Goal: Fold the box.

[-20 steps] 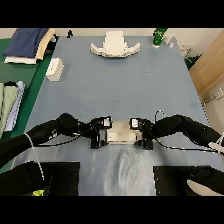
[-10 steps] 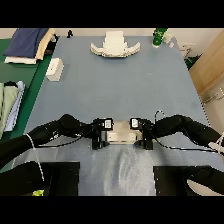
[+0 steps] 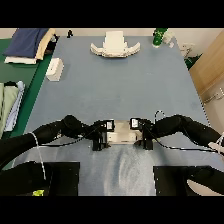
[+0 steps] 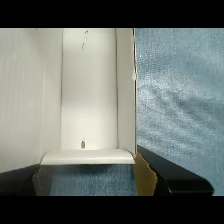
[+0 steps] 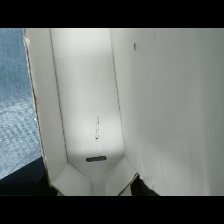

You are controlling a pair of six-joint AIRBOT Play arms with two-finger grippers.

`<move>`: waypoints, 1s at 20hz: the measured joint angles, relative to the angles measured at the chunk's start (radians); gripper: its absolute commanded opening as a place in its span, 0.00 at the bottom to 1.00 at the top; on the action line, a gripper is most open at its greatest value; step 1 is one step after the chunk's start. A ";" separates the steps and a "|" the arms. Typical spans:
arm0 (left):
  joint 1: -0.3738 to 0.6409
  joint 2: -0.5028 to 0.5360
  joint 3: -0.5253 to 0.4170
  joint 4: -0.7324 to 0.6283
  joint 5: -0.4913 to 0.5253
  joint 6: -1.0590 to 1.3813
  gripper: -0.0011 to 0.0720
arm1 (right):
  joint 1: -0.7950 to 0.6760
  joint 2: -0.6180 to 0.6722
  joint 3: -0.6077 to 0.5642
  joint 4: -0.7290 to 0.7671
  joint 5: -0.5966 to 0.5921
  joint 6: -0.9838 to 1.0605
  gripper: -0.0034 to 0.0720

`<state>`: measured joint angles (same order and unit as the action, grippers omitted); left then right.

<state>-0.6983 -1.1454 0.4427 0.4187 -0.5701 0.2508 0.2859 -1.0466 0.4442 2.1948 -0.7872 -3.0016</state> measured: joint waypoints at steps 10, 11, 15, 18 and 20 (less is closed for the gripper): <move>-0.001 -0.001 0.000 -0.003 0.005 -0.003 0.97 | 0.000 0.000 0.000 0.000 0.000 0.000 0.68; -0.001 -0.001 0.000 -0.004 0.006 -0.003 0.97 | 0.000 0.000 0.000 0.000 0.000 0.000 0.68; -0.003 -0.001 0.000 -0.011 0.022 -0.003 0.97 | 0.000 0.000 0.000 0.000 0.000 0.000 0.68; -0.013 -0.002 0.000 -0.024 0.039 -0.006 0.82 | 0.000 0.000 0.000 0.000 0.000 0.000 0.68; -0.016 -0.002 0.000 -0.028 0.045 -0.007 0.81 | 0.000 0.000 0.000 0.000 0.000 0.001 0.68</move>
